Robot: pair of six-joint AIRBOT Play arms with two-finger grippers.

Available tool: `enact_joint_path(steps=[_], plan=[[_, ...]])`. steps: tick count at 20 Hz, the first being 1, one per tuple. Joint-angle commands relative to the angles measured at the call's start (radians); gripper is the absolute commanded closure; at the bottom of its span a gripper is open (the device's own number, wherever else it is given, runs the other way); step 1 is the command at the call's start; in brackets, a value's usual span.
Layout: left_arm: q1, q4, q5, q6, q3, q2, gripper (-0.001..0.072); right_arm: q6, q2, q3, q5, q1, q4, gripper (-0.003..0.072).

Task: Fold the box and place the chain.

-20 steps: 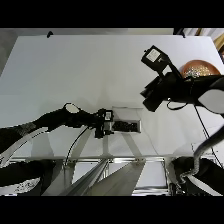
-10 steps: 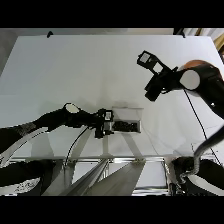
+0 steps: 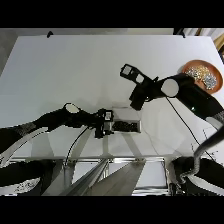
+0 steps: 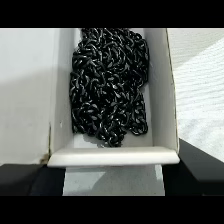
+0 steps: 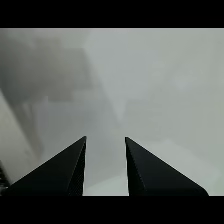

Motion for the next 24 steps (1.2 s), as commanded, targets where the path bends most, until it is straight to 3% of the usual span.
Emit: enact_joint_path(steps=[1,10,15,17,24], plan=[[0.0,0.0,0.0,0.0,0.0,0.0,0.0436,-0.037,0.013,-0.081,-0.017,0.055,0.045,0.0419],[0.0,0.0,0.0,0.0,0.0,0.0,0.0436,-0.056,0.206,-0.14,0.064,0.133,0.072,0.0416],[0.0,0.0,0.0,0.0,0.0,0.0,0.0436,-0.108,0.211,-0.176,0.108,0.148,0.074,0.0404],[0.0,0.0,0.0,0.0,0.0,0.0,0.0436,-0.108,0.211,-0.177,0.117,0.149,0.079,0.0364],[0.0,0.0,0.0,0.0,0.0,0.0,0.0436,-0.144,0.211,-0.182,0.154,0.174,0.09,0.0363]])
